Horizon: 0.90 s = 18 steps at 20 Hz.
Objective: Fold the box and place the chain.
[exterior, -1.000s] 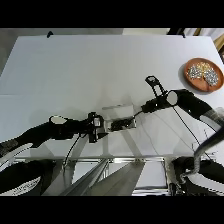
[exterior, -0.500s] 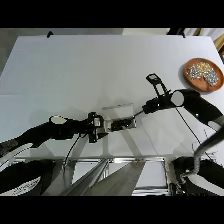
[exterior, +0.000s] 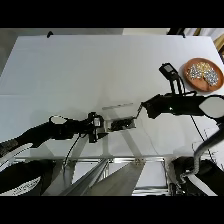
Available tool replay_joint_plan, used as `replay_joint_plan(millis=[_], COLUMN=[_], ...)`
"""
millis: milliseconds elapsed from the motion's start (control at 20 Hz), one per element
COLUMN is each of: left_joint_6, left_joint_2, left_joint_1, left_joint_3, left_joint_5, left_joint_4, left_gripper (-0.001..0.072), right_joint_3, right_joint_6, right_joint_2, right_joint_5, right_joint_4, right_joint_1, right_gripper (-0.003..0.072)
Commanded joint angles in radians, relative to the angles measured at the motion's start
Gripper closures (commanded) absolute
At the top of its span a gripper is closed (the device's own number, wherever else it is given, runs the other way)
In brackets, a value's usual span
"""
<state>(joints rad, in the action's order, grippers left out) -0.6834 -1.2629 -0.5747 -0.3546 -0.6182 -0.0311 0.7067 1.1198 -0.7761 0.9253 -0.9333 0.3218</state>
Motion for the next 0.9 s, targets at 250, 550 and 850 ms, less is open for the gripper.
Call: replay_joint_plan(millis=[250, 550, 850], left_joint_6=[0.0, 0.0, 0.0], left_joint_2=[0.001, 0.001, 0.001], left_joint_1=[0.0, 0.0, 0.0], left_joint_3=[0.0, 0.0, 0.0], left_joint_5=[0.0, 0.0, 0.0], left_joint_4=[0.0, 0.0, 0.0], left_gripper=[0.0572, 0.0572, 0.0572], right_joint_3=[0.001, 0.0, 0.0], right_joint_6=[-0.19, -0.243, -0.245], right_joint_2=[0.09, 0.047, -0.146], right_joint_5=[0.088, -0.008, -0.076], right_joint_4=[0.414, 0.385, 0.237], right_joint_1=[0.018, 0.18, 0.212], right_gripper=[0.0665, 0.0665, 0.0665])
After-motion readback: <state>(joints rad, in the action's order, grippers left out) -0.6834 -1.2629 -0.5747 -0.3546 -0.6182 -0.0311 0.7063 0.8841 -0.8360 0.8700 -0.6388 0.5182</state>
